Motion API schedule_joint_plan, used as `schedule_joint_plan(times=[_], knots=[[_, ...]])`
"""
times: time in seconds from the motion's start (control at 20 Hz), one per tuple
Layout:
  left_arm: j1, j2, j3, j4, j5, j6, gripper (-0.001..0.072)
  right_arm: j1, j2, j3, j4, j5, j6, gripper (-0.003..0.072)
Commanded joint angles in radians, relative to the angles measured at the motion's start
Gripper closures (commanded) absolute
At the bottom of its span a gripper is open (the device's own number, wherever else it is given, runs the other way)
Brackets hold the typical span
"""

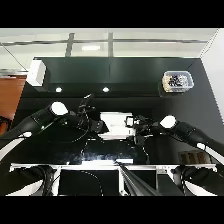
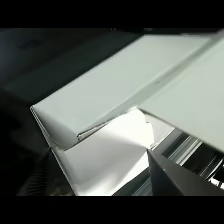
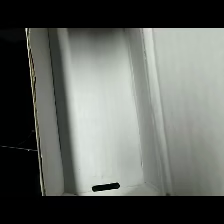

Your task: Fold the box and place the chain.

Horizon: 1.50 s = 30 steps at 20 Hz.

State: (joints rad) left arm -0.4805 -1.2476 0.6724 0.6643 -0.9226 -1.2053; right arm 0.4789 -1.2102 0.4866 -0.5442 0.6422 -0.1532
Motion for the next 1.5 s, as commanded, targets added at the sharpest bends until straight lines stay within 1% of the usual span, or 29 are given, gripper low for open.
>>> schedule_joint_plan(times=[0.0,0.25,0.35,0.45,0.55,0.65,0.7,0.75,0.85,0.9,1.1,1.15,1.2,1.45], knots=[[-0.006,-0.003,0.001,0.009,0.024,-0.034,0.01,0.001,0.001,0.0,0.0,0.0,0.0,0.0554],[-0.011,-0.003,0.011,0.032,0.023,-0.087,0.0115,0.001,0.001,0.0,0.0,0.0,0.0,0.0554],[-0.048,-0.004,0.049,0.151,0.029,-0.193,0.0115,0.001,0.001,0.0,0.0,0.0,0.0,0.0554],[-0.103,-0.004,0.101,0.322,0.032,-0.388,0.0115,0.001,0.001,0.0,0.0,0.0,0.0,0.0554],[-0.152,-0.006,0.135,0.455,0.033,-0.583,0.0116,0.001,0.001,0.0,0.0,0.0,0.0,0.0553],[-0.19,-0.018,0.147,0.528,0.033,-0.705,0.0117,0.001,0.001,0.0,0.0,0.0,0.0,0.0554],[-0.202,-0.028,0.156,0.563,0.025,-0.768,0.0164,0.001,0.001,0.0,0.0,0.0,0.0,0.0554],[-0.212,-0.038,0.168,0.583,0.018,-0.82,0.0179,0.001,0.001,0.0,0.0,0.0,0.0,0.0554],[-0.238,-0.056,0.202,0.587,0.017,-0.85,0.0182,0.001,0.001,0.0,0.0,0.0,0.0,0.0554],[-0.253,-0.068,0.222,0.608,0.005,-0.878,0.0211,0.001,0.001,0.0,0.0,0.0,0.0,0.0554],[-0.336,-0.106,0.292,0.808,-0.105,-1.05,0.0211,0.001,0.001,0.0,0.0,0.0,0.0,0.0554],[-0.36,-0.112,0.301,0.855,-0.116,-1.099,0.0225,0.001,0.001,0.0,0.0,0.0,0.0,0.0554],[-0.377,-0.119,0.304,0.865,-0.123,-1.142,0.0359,0.001,0.001,0.0,0.0,0.0,0.0,0.0554],[-0.391,-0.179,0.333,0.819,-0.142,-1.17,0.0368,0.001,0.001,0.0,0.0,0.0,0.0,0.0554]])
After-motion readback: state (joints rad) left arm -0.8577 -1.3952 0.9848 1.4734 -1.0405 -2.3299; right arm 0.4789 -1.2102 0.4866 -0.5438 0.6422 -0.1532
